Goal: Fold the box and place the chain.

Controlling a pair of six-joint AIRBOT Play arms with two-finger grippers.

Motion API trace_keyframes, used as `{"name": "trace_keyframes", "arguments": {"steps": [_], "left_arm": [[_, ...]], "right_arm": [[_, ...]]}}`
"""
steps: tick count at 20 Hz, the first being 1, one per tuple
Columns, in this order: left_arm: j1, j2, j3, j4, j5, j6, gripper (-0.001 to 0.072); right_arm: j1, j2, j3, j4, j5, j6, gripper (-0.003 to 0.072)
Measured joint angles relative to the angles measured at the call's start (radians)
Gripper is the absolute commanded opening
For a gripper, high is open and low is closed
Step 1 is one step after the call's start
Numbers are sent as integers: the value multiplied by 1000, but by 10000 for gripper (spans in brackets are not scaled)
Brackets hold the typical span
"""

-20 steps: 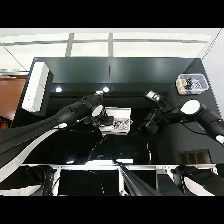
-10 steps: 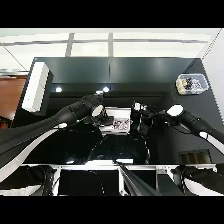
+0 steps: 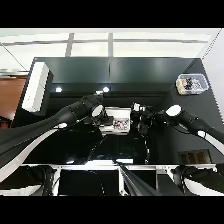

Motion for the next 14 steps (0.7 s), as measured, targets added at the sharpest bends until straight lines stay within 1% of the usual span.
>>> {"name": "trace_keyframes", "arguments": {"steps": [7, 8, 9, 10, 11, 14], "left_arm": [[0, 0, 0, 0, 0, 0, 33], [0, 0, 0, 0, 0, 0, 32], [0, 0, 0, 0, 0, 0, 33], [0, 0, 0, 0, 0, 0, 33], [0, 0, 0, 0, 1, 0, 33], [0, 0, 0, 0, 1, 0, 32]], "right_arm": [[6, -2, 1, -28, -6, 23, 483], [8, -2, 1, -32, -8, 26, 468], [9, -2, 1, -35, -11, 29, 394], [9, -2, 1, -37, -13, 32, 265], [10, -2, 1, -40, -14, 34, 93], [11, -2, 1, -43, -16, 40, 17]]}}
